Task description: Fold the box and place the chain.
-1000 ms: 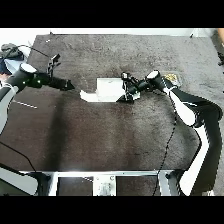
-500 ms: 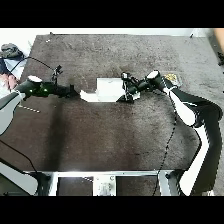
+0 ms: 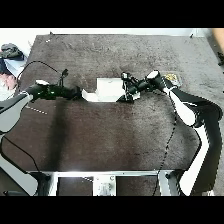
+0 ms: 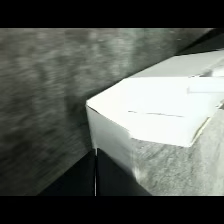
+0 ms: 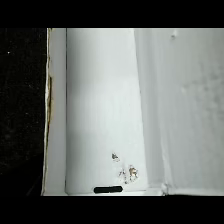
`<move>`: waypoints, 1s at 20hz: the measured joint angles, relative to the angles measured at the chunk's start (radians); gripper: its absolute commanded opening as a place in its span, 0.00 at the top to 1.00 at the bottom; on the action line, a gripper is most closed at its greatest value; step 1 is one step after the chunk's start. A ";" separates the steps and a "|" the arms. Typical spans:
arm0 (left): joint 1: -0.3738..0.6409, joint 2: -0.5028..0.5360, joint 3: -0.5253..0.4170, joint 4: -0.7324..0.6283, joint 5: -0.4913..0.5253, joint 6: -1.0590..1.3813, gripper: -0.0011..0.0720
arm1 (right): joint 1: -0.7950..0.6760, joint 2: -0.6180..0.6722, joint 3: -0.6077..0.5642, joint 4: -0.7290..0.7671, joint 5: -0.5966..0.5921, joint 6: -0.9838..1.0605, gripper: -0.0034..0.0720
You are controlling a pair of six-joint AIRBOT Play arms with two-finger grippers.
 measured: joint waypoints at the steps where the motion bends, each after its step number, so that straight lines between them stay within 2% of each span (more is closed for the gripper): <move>1: -0.009 -0.001 0.000 -0.011 0.002 0.007 0.97 | 0.000 0.000 0.000 0.000 0.000 0.000 0.35; 6: -0.032 -0.001 0.001 -0.104 -0.015 0.042 0.97 | 0.000 0.000 0.000 0.000 0.000 0.000 0.35; 7: -0.035 0.000 0.004 -0.119 -0.026 0.049 0.83 | 0.000 0.000 0.000 0.000 0.000 0.000 0.35; 8: -0.036 0.000 0.008 -0.132 -0.037 0.055 0.62 | 0.000 0.000 0.000 0.000 0.000 0.000 0.35; 9: -0.037 0.001 0.013 -0.138 -0.045 0.059 0.60 | 0.000 0.000 0.000 0.000 0.000 0.000 0.35; 14: -0.055 0.001 0.053 -0.117 -0.076 0.035 0.60 | 0.000 0.000 0.000 0.000 0.000 0.000 0.35; 20: -0.106 0.001 0.136 0.016 -0.074 -0.084 0.59 | 0.000 0.000 0.000 0.000 0.000 0.000 0.35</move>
